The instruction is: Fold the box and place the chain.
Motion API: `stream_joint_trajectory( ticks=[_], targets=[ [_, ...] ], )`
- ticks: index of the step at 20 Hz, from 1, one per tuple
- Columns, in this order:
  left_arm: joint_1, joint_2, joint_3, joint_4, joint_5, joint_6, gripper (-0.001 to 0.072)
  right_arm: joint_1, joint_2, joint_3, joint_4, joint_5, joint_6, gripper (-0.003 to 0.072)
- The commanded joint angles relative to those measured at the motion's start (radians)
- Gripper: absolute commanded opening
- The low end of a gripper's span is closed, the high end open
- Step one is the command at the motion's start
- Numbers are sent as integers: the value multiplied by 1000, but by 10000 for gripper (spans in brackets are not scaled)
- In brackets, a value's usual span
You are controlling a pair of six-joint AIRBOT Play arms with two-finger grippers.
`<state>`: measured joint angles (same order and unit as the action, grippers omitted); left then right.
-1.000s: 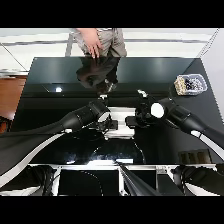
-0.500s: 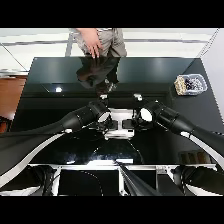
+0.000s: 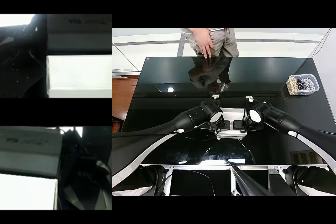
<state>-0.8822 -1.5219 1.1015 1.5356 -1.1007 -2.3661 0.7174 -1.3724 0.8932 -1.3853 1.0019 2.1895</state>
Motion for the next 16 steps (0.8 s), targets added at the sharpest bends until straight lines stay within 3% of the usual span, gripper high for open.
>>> stream_joint_trajectory(
  ticks=[1,2,3,4,8,10,16],
  targets=[
    [1,1,0,0,0,2,32,10,-8,7,-2,-12,11,119],
    [1,1,0,-1,0,2,32,10,-8,11,-6,-12,14,118],
    [1,1,0,-3,0,2,32,10,-8,16,-5,-12,14,37],
    [1,1,0,-3,0,2,32,10,-8,17,-4,-13,14,17],
    [1,1,0,-3,0,2,32,10,-9,17,-4,-4,14,19],
    [1,1,0,-3,0,2,32,10,-9,17,-3,-3,14,196],
    [1,1,0,-3,0,2,32,10,-8,17,-3,25,14,209]
  ],
)
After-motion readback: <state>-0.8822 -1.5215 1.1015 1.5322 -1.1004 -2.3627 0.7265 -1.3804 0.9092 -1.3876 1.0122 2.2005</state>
